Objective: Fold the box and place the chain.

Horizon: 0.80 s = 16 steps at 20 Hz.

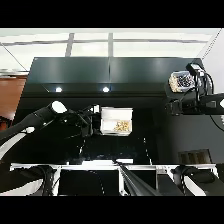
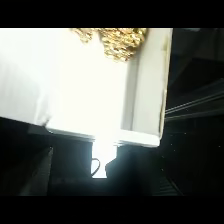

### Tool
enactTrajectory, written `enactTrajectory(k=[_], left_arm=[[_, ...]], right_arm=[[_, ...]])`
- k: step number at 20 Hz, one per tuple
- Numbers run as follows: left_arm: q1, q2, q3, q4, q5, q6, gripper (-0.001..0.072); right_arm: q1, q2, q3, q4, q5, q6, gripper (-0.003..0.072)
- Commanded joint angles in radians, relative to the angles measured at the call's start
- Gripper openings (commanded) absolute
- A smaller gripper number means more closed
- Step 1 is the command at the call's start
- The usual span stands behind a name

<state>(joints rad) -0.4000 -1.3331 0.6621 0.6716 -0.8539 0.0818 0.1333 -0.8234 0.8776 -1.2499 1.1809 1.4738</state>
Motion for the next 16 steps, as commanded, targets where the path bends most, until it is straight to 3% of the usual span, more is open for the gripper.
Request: enactTrajectory(k=[1, 12, 16], left_arm=[[-0.014, -0.01, 0.013, -0.003, 0.005, 0.053, 0.0715], [-0.063, -0.02, 0.015, -0.033, 0.027, 0.073, 0.0692], [-0.069, -0.022, 0.015, -0.033, 0.099, 0.067, 0.0696]], right_arm=[[0.0, -0.001, 0.0, 0.0, 0.0, 0.0, 0.0245], [0.0, -0.001, -0.014, 0.001, -0.008, 0.001, 0.0245], [0.0, -0.001, -0.041, 0.004, -0.013, 0.008, 0.0245]])
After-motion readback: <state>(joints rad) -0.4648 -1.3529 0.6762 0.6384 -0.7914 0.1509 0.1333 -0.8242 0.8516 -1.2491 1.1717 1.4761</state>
